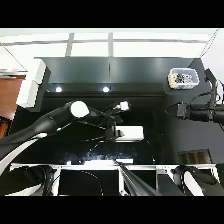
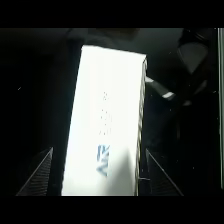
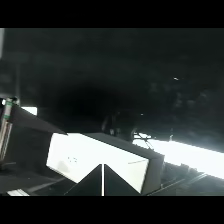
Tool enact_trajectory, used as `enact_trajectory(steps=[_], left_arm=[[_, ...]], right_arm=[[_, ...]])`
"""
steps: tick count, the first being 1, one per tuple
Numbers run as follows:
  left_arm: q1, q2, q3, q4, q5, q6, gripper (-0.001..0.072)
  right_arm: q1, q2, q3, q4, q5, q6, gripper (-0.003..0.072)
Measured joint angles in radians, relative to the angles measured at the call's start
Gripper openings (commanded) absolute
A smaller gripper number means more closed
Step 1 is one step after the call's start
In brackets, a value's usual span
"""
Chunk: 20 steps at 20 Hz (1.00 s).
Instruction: Fold the box and place the chain.
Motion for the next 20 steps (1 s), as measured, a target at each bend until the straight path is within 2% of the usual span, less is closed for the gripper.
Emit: enact_trajectory(steps=[3, 6, 20], left_arm=[[-0.029, -0.088, 0.076, 0.012, -0.03, -0.026, 0.0709], [-0.04, -0.125, 0.106, 0.035, -0.056, -0.036, 0.0709], [-0.053, -0.149, 0.124, 0.116, -0.085, -0.05, 0.0709]], right_arm=[[0.002, 0.001, -0.005, -0.021, -0.005, -0.004, 0.0016], [0.002, 0.002, -0.006, -0.029, -0.011, -0.012, 0.0016], [0.002, 0.002, -0.007, -0.037, -0.054, -0.02, 0.0017]])
